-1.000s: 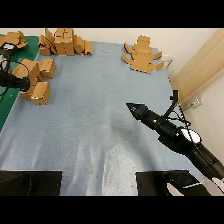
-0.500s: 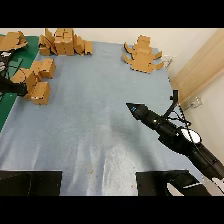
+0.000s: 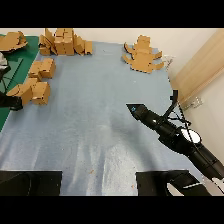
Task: Fold the box.
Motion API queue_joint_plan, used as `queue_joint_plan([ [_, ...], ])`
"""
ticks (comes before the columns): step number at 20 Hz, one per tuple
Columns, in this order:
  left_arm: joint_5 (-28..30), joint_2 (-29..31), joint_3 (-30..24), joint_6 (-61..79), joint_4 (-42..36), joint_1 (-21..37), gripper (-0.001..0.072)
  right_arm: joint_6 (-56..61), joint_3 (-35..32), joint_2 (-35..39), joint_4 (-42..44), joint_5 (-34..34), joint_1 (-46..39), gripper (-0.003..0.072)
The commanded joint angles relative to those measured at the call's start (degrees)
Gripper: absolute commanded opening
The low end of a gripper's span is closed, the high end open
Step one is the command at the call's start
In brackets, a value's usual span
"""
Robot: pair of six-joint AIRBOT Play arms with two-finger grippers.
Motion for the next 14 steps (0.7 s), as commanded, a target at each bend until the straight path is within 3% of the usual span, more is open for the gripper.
queue_joint_plan([
  [1, 2.49, 5.25, -9.18, 2.89, -2.8, 4.02, 0.0407, 0.02, 0.07, 0.07, -1.66, 0.39, -0.02, 0.0004],
  [4, 6.45, 6.1, -13.27, 2.54, -2.8, 6.49, 0.0407, 0.04, 0.07, 0.04, -1.66, 0.57, 0.0, 0.0005],
  [14, 10.86, 4.81, -12.46, 4.0, -5.14, 5.55, 0.0407, 0.28, 0.07, 0.04, -1.79, 0.87, 0.0, 0.0004],
])
